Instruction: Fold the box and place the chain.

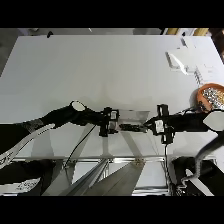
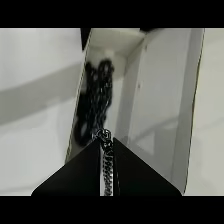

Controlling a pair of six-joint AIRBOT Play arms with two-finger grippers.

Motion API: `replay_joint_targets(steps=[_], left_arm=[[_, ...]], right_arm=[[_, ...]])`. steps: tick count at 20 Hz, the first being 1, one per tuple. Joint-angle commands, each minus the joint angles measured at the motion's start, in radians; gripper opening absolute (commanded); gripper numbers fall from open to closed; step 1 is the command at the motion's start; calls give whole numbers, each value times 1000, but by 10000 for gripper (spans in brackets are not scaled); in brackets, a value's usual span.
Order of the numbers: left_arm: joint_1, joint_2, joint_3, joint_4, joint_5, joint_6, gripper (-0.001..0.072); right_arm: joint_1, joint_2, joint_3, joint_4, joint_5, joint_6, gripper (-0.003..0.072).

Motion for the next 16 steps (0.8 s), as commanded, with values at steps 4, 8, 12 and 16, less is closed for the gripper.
replay_joint_targets(steps=[4, 8, 12, 16], left_arm=[[-1, 0, 1, 0, 0, 0, 321], [-1, 0, 1, 0, 0, 0, 321], [-1, 0, 1, 0, 0, 0, 321], [-1, 0, 1, 0, 0, 0, 321]], right_arm=[[157, -11, 1, 79, -210, 19, 20], [193, -97, 1, 77, -248, 24, 20], [192, -187, 1, 18, -254, 37, 34], [192, -201, 3, -50, -259, 61, 142]])
